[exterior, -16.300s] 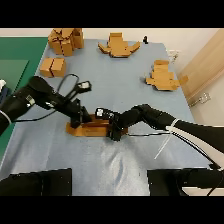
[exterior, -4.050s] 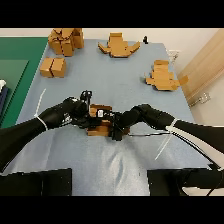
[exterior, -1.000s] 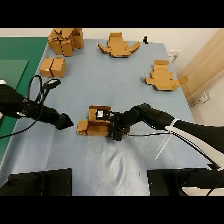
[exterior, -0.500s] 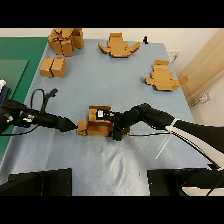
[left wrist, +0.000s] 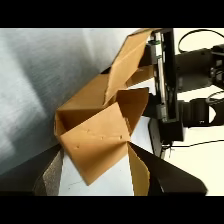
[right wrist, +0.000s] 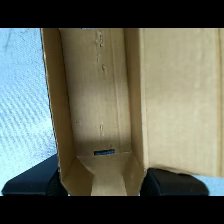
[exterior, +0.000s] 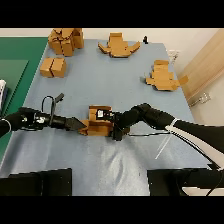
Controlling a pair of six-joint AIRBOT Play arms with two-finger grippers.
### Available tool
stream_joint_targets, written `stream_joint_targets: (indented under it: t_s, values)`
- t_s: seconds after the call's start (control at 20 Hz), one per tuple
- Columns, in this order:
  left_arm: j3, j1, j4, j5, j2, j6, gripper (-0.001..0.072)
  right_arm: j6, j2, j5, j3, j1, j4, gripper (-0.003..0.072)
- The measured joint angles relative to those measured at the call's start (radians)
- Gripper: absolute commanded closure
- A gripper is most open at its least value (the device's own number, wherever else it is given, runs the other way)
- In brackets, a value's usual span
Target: Fold the box.
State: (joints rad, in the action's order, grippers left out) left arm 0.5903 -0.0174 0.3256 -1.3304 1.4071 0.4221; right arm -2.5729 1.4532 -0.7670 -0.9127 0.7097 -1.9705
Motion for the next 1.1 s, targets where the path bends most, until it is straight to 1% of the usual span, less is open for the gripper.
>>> stream_joint_targets:
  t_s: [0.15,0.3,0.35,0.5,0.65,0.75,1.1]
  values:
    - [0.003,0.067,-0.012,0.023,0.003,0.024,0.01,0.0,0.0,0.0,0.0,0.0,0.0,0.0531]
    - [0.005,0.113,-0.005,0.059,-0.012,0.064,0.0101,-0.001,0.0,-0.001,0.0,0.0,0.001,0.0531]
    - [0.005,0.122,-0.001,0.071,-0.025,0.08,0.0122,-0.001,0.0,-0.001,0.0,0.0,0.001,0.0531]
    - [0.011,0.139,0.027,0.116,-0.092,0.154,0.012,0.0,0.0,-0.002,0.0,0.0,0.0,0.0531]
    - [0.027,0.156,0.128,0.183,-0.17,0.304,0.0119,0.0,0.0,-0.002,0.0,0.0,0.0,0.0531]
    - [0.038,0.186,0.175,0.212,-0.201,0.399,0.0119,0.0,0.0,-0.002,0.0,0.0,0.0,0.0532]
    - [0.062,0.356,0.347,0.366,-0.232,0.708,0.0119,0.0,0.0,-0.002,0.0,0.0,0.0,0.0531]
